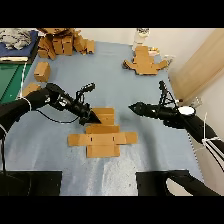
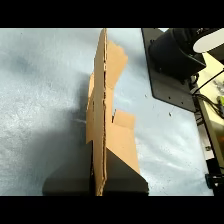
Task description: Fold the box.
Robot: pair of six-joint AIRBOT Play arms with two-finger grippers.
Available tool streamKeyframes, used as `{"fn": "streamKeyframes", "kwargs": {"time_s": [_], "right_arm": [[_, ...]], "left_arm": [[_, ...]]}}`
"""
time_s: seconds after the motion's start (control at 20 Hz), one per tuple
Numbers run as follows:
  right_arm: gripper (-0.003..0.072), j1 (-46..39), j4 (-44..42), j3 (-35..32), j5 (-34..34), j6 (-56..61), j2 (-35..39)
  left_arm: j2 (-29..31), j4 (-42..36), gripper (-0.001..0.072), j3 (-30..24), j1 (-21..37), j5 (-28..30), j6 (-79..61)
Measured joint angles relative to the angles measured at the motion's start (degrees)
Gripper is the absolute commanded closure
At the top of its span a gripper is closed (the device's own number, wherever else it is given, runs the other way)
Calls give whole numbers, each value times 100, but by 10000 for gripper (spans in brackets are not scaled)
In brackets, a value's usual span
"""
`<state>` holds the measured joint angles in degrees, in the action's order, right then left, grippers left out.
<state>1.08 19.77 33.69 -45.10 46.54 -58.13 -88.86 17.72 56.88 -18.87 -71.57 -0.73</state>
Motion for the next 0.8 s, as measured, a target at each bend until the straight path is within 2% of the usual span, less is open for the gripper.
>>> {"fn": "streamKeyframes", "kwargs": {"time_s": [0.15, 0.5, 0.8], "right_arm": [[682, 308, 474, 79, -26, 160, 59], [681, 1161, 1530, 122, 400, 809, 455], [681, 1897, 3147, 114, 487, 2100, 881]], "left_arm": [[17, -4, 698, -50, -120, 136, -94], [24, 26, 698, -125, -212, 345, 15], [24, 219, 698, -136, -264, 398, 208]]}}
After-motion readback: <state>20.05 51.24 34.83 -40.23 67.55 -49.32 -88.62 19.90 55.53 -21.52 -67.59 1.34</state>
